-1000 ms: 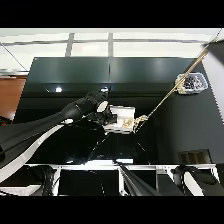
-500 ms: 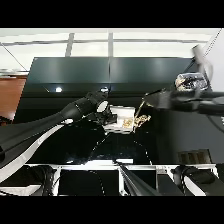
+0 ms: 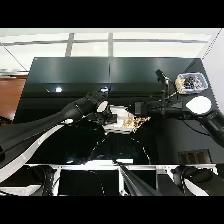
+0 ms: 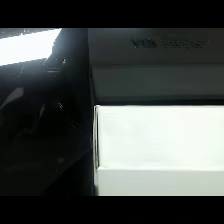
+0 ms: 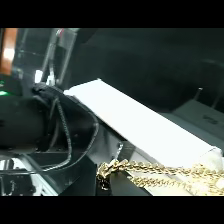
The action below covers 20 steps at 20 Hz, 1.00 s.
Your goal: Fold the box and place the chain.
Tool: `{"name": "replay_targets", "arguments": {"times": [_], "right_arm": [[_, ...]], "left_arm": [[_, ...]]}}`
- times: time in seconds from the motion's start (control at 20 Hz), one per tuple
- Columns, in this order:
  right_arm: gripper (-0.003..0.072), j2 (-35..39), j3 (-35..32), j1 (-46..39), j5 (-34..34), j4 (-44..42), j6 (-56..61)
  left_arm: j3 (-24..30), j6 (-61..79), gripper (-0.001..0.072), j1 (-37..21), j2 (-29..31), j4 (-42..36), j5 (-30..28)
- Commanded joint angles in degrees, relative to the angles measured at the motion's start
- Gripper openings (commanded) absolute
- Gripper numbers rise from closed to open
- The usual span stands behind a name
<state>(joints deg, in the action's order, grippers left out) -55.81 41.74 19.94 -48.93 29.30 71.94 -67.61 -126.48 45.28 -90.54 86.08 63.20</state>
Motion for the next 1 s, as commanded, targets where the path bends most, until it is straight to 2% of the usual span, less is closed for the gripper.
{"name": "replay_targets", "arguments": {"times": [0.0,0.05,0.1,0.15,0.25,0.4,0.45,0.55,0.6,0.65,0.85,0.95], "right_arm": [[0.0028,-0.9,-0.2,0.4,0.5,0.3,0.0],[0.0051,-0.9,-0.2,0.4,0.3,0.3,0.0],[0.0241,-0.9,-0.2,0.4,0.1,0.3,0.0],[0.036,-0.9,-0.2,0.1,-0.3,0.9,0.0],[0.0359,-0.5,1.0,-4.6,-3.9,4.1,0.0],[0.0359,1.0,1.9,-18.0,-5.9,13.3,0.1],[0.0359,0.9,1.7,-22.6,-4.5,17.4,0.5],[0.036,0.7,-0.7,-29.5,4.1,27.7,8.1],[0.0457,0.2,-2.2,-31.5,8.4,31.7,12.4],[0.071,-1.4,-2.9,-33.1,11.5,33.7,14.3],[0.0706,-12.2,0.5,-35.5,18.9,28.8,15.4],[0.0705,-19.4,5.7,-34.9,17.4,28.2,14.6]], "left_arm": [[0.0,0.0,0.0033,0.0,0.0,0.0,0.0],[0.0,0.0,0.0033,0.0,0.0,0.0,0.0],[0.0,0.0,0.0033,0.0,0.0,0.0,0.0],[0.0,0.0,0.0033,0.0,0.0,0.0,0.0],[0.0,0.0,0.0033,0.0,0.0,0.0,0.0],[0.0,0.0,0.0033,0.0,0.0,0.0,0.0],[0.0,0.0,0.0033,0.0,0.0,0.0,0.0],[0.0,0.0,0.0033,0.0,0.0,0.0,-0.1],[0.0,0.0,0.0033,0.0,0.0,0.0,-0.1],[0.0,0.0,0.0033,0.0,0.0,0.0,-0.1],[0.0,0.0,0.0033,0.0,0.0,0.0,0.0],[0.0,0.0,0.0033,0.0,0.0,0.0,0.0]]}}
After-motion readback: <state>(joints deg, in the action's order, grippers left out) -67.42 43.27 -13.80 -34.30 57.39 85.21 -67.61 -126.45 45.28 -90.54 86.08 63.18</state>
